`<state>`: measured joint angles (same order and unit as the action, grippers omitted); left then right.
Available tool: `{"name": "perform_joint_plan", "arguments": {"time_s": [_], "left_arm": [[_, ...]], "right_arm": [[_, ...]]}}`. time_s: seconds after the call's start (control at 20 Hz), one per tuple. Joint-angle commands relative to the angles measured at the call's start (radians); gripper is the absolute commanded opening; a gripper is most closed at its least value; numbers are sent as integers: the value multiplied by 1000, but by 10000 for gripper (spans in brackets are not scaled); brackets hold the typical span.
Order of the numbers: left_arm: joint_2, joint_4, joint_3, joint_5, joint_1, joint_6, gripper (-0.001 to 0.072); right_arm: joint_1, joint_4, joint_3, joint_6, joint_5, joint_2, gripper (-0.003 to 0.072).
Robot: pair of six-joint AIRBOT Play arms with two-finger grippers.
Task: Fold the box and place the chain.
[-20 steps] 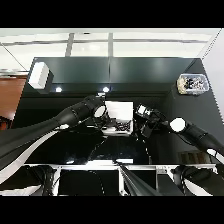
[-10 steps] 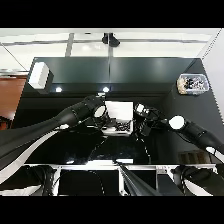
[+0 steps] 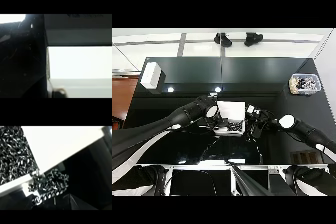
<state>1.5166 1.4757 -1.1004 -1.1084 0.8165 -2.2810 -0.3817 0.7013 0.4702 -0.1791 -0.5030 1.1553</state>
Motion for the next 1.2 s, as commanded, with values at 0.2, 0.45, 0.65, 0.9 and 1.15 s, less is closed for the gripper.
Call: {"name": "perform_joint_plan", "arguments": {"time_s": [0.2,0.45,0.65,0.9,1.15], "left_arm": [[0,0,-1,0,0,0,30],[0,0,-1,0,0,0,30],[0,0,-1,0,0,0,30],[0,0,-1,0,0,0,30],[0,0,-1,0,0,0,30]], "right_arm": [[-1,6,0,3,-8,16,59],[2,142,3,-233,-39,-84,16],[76,219,63,-409,-256,-227,15],[158,215,271,-546,-543,-343,16],[157,114,602,-673,-737,-345,15]]}}
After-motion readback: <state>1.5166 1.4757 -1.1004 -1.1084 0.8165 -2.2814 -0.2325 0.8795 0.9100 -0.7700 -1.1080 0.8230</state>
